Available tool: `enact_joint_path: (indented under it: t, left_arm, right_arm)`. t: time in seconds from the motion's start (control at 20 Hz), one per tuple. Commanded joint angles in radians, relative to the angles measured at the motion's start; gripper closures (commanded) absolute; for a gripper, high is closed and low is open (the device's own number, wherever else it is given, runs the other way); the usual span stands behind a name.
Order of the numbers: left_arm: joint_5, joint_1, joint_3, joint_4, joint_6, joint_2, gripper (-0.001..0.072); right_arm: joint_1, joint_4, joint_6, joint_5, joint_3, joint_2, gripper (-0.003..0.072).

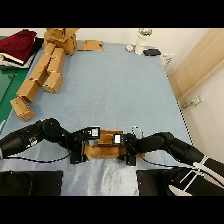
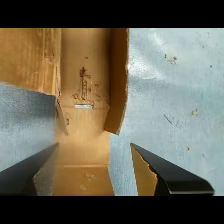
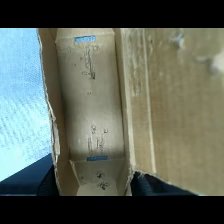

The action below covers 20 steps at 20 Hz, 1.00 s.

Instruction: Fold the box.

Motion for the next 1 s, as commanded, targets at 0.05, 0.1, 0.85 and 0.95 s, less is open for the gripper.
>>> enact_joint_path:
  t: [0.05, 0.1, 0.85, 0.95]
  left_arm:
    - [0.037, -0.012, 0.001, -0.053, 0.003, -0.035, -0.0011]
    - [0.037, -0.012, 0.001, -0.07, 0.003, -0.036, -0.0011]
    - [0.139, -0.068, 0.001, -0.093, 0.031, -0.035, 0.0383]
    - [0.146, -0.068, 0.001, -0.094, 0.038, -0.035, 0.0581]
  right_arm:
    - [0.001, 0.0, 0.0, 0.0, 0.0, 0.0, 0.0181]
    - [0.001, 0.0, 0.0, 0.0, 0.0, 0.0, 0.0181]
    - [0.001, 0.0, 0.0, 0.0, 0.0, 0.0, 0.0181]
    - [0.001, 0.0, 0.0, 0.0, 0.0, 0.0, 0.0181]
